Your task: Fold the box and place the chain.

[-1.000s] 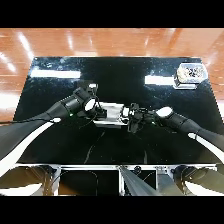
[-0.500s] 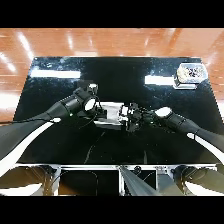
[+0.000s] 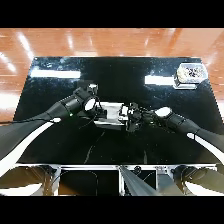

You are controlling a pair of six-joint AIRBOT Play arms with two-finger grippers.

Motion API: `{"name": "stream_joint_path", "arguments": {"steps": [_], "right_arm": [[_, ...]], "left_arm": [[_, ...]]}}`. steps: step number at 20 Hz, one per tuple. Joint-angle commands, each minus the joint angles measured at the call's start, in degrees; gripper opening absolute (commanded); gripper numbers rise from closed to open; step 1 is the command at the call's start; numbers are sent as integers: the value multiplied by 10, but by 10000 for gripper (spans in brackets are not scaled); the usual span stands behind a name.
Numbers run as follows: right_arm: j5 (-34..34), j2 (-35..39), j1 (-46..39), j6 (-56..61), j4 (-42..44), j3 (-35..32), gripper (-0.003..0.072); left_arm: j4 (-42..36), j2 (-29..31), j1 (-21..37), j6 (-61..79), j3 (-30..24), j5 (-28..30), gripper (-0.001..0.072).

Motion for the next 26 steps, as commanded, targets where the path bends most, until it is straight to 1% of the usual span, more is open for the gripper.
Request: {"name": "stream_joint_path", "arguments": {"steps": [1,3,4,5,6,7,9,10,11,12,14,15,16,17,19,21,22,23,24,25,26], "right_arm": [[-1,0,0,0,0,0,510],[-1,0,0,0,0,0,509],[-1,0,0,0,0,0,441],[-1,0,0,0,0,0,274],[-1,0,0,0,0,0,159],[-1,0,0,1,0,0,139],[-8,5,-4,12,-8,0,136],[-19,12,-12,52,-9,0,136],[-20,22,-27,115,-12,0,136],[-6,35,-45,173,-37,0,135],[54,63,-79,270,-112,0,135],[85,72,-97,350,-132,0,135],[123,78,-120,454,-142,0,136],[168,81,-142,521,-143,0,135],[264,85,-181,555,-132,0,40],[329,99,-220,687,-106,5,39],[344,110,-244,758,-115,9,39],[347,125,-271,834,-132,11,39],[345,140,-308,909,-170,11,39],[343,147,-344,975,-221,11,39],[338,148,-381,1041,-297,11,39]], "left_arm": [[0,0,0,0,0,0,20],[0,0,0,0,0,0,20],[0,0,0,0,0,-1,21],[0,0,0,0,0,-1,21],[0,0,0,0,0,0,21],[0,0,0,0,0,0,21],[0,0,0,0,0,-1,21],[0,0,0,0,0,-3,21],[0,0,0,0,0,-4,21],[0,0,0,0,0,-4,21],[0,0,0,0,0,-2,21],[0,0,0,0,0,-3,21],[0,0,0,0,0,-3,21],[0,-1,0,0,0,-3,21],[0,-2,0,0,0,-3,21],[0,-4,0,0,0,-3,21],[0,-5,0,1,0,-3,21],[1,-5,0,1,0,-3,21],[1,-5,0,1,0,-2,21],[1,-5,0,0,0,-1,21],[1,-5,0,0,0,1,21]]}}
